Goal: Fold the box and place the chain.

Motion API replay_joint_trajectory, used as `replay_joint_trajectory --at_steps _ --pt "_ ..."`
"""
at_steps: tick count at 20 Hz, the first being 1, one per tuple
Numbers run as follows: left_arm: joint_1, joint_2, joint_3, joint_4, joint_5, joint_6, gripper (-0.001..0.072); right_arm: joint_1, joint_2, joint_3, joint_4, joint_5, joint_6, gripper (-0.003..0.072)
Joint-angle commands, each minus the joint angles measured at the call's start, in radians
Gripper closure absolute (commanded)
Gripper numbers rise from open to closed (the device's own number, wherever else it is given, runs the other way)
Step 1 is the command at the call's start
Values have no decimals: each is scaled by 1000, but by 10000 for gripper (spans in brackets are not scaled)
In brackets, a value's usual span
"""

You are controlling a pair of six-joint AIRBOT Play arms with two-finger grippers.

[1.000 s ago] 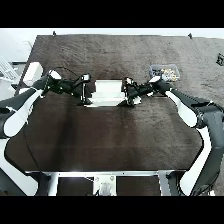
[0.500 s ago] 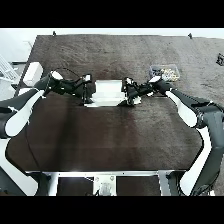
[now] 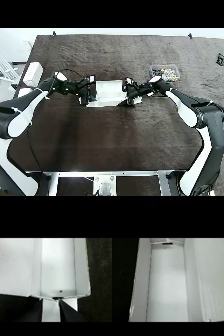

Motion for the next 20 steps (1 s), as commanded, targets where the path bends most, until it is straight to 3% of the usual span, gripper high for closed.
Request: replay_joint_trajectory --at_steps 1,14,15,16,19,20 --pt "-2 0 0 -23 6 3 462 1 0 0 1 0 0 48" --pt "-51 -15 0 -71 60 26 459 1 0 -1 1 0 0 47" --pt "-51 -22 0 -71 58 26 432 1 0 -1 1 0 0 47" --pt "-51 -27 0 -72 58 24 297 1 0 -1 1 0 0 48" --pt "-51 -33 0 -73 59 19 259 1 0 -1 1 0 0 47" --pt "-51 -33 0 -76 66 15 83 1 0 -1 1 0 0 47"
